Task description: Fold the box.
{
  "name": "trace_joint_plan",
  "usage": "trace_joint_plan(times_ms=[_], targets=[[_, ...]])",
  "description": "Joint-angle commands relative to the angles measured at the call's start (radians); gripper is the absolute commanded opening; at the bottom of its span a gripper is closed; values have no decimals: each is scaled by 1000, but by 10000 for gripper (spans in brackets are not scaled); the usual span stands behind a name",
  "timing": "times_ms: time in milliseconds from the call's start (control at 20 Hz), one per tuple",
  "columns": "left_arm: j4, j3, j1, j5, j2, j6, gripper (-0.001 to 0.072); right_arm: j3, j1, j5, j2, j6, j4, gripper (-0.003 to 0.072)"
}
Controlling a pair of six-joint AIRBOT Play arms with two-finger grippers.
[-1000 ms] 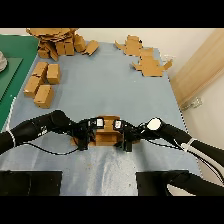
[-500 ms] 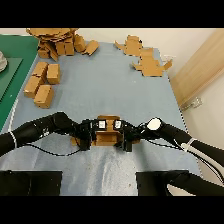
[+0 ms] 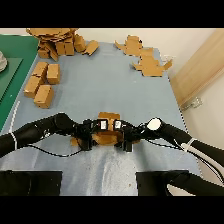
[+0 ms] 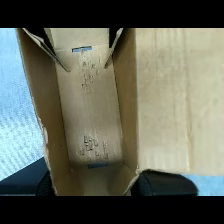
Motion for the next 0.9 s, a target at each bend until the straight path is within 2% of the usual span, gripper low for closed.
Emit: trace_joint_plan(times_ms=[0,400,450,500,550,700,850], targets=[[-15,0,-3,-1,0,-4,522,0,0,0,-1,3,3,421],[-18,0,-3,0,0,-5,521,0,0,0,-1,3,3,421],[-17,0,-3,5,0,-16,499,0,0,0,-1,3,3,421],[-11,0,-2,10,0,-45,115,0,0,0,-1,3,3,421],[14,0,2,10,2,-66,11,0,0,0,-1,3,3,421],[154,0,34,1,34,-346,10,0,0,0,-1,3,3,421],[340,-1,104,-3,150,-642,10,0,0,0,-1,3,3,421]])
